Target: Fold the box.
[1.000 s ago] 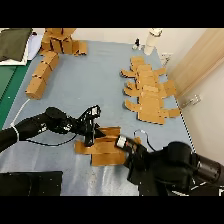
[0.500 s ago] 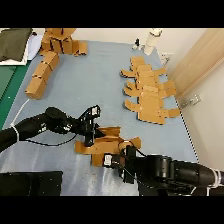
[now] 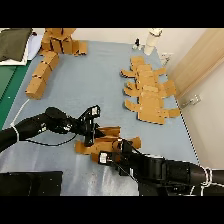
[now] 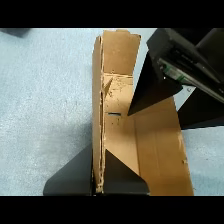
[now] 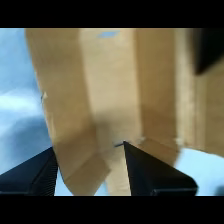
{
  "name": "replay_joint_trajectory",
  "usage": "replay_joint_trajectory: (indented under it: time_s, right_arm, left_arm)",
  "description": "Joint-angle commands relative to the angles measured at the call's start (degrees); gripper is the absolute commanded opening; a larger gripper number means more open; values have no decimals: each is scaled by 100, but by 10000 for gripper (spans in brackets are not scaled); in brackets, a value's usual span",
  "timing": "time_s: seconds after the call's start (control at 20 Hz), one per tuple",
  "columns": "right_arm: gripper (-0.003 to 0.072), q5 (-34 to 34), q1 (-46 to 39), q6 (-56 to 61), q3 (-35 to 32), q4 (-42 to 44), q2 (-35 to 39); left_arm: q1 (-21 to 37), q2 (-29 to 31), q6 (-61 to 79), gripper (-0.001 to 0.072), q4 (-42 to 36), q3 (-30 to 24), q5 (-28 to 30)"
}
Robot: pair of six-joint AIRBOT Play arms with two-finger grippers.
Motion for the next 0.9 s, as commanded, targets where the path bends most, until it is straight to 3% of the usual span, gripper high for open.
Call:
replay_joint_trajectory:
  time_s: [0.0, 0.35, 0.4, 0.45, 0.7, 0.85]
  right_arm:
    - [581, -273, 2, 487, 229, -332, 146]
    - [590, -439, -7, 778, 256, -323, 308]
    - [619, -409, -17, 780, 258, -496, 315]
    - [715, -428, -33, 778, 258, -625, 321]
    - [715, -457, -330, 525, 254, -535, 474]
    - [715, 107, -688, 13, 111, -382, 632]
  left_arm:
    - [4, -2, 0, 12, 0, 4, -2]
    - [4, -2, 2, 12, 0, 4, -2]
    - [4, -2, 2, 12, 0, 4, -7]
    - [4, -2, 0, 12, 0, 4, -4]
    - [4, -2, 2, 12, 0, 4, -7]
    - [4, -2, 2, 13, 0, 4, -4]
